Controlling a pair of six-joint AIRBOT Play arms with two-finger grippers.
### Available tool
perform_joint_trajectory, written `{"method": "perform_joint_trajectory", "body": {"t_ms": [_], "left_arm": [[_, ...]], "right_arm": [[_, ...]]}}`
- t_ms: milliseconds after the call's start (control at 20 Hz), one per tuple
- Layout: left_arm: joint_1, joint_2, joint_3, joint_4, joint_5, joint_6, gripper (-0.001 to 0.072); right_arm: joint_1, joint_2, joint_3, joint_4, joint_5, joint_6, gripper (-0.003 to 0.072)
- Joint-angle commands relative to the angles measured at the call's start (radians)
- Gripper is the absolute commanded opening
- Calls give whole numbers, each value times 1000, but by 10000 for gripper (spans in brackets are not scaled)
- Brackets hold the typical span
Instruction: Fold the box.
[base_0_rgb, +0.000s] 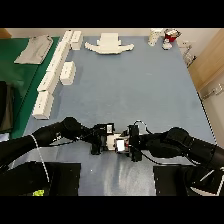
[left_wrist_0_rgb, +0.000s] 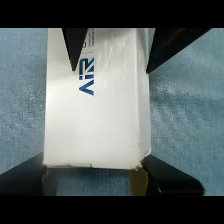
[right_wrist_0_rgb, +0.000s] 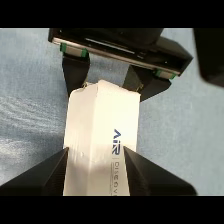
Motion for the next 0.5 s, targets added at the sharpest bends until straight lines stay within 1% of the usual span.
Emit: {"method": "perform_joint_trajectory", "body": {"t_ms": [0, 250, 450], "left_arm": [[0, 1, 1, 1, -2, 3, 457], [0, 1, 1, 1, -2, 3, 457], [0, 1, 1, 1, -2, 3, 457]], "right_arm": [[1, 7, 2, -13, 7, -2, 499], [1, 47, 3, -26, 6, -2, 500], [1, 57, 3, -66, 15, -2, 499]]}}
